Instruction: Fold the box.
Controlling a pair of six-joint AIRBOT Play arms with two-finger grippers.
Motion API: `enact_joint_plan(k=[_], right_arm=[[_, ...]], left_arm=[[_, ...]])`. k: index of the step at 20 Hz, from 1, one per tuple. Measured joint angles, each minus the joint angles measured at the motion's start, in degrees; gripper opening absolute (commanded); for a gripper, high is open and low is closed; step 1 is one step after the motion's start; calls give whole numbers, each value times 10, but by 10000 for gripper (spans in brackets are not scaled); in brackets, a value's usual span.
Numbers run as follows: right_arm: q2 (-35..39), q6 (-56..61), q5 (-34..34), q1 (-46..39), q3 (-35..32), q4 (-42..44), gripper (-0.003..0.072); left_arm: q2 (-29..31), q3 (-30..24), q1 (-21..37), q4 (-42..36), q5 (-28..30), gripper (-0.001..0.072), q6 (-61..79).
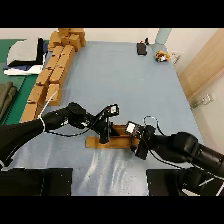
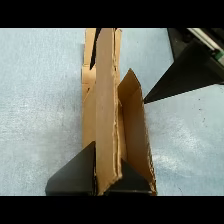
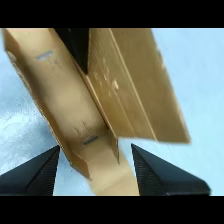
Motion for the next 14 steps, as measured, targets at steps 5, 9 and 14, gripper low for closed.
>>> enact_joint_plan(k=[5,9,14], right_arm=[[-15,-230,6,-110,0,169,720],[-28,-335,-17,-158,1,234,720],[-93,-432,-49,-188,14,301,720]], left_arm=[[0,0,0,0,0,13,0],[0,0,0,0,0,12,0],[0,0,0,0,0,12,0]])
